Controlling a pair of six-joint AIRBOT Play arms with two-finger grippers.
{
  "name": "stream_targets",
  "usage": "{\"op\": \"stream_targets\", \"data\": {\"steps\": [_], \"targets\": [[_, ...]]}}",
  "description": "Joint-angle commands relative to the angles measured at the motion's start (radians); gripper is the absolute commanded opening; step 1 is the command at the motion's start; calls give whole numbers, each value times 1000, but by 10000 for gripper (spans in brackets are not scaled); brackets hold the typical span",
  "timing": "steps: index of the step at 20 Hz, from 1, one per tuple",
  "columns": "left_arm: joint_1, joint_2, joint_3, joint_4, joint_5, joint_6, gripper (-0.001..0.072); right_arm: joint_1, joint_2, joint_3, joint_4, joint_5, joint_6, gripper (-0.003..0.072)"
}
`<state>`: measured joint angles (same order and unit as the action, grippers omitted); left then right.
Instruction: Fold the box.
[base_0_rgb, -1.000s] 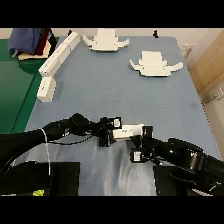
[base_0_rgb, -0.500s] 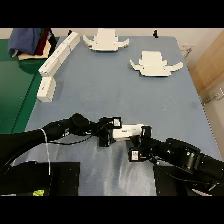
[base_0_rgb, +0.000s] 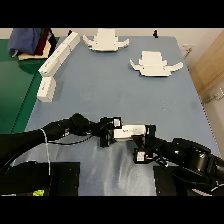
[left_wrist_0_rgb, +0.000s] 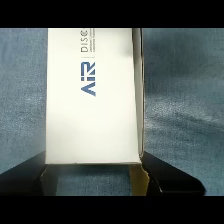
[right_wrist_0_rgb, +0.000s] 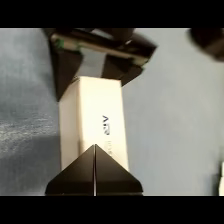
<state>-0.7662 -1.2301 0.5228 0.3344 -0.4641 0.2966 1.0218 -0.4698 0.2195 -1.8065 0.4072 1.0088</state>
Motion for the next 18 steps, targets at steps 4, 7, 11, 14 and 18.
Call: {"op": "stream_targets", "data": {"steps": [4,7,11,14,18], "targets": [[1,0,0,2,1,2,516,-111,100,61,-34,74,164,5],[1,0,0,2,1,2,516,-235,18,206,-65,319,334,5],[1,0,0,2,1,2,516,-407,-240,455,19,560,584,5],[1,0,0,2,1,2,516,-487,-467,636,138,639,721,6],[1,0,0,2,1,2,516,-506,-661,776,182,689,890,6]]}}
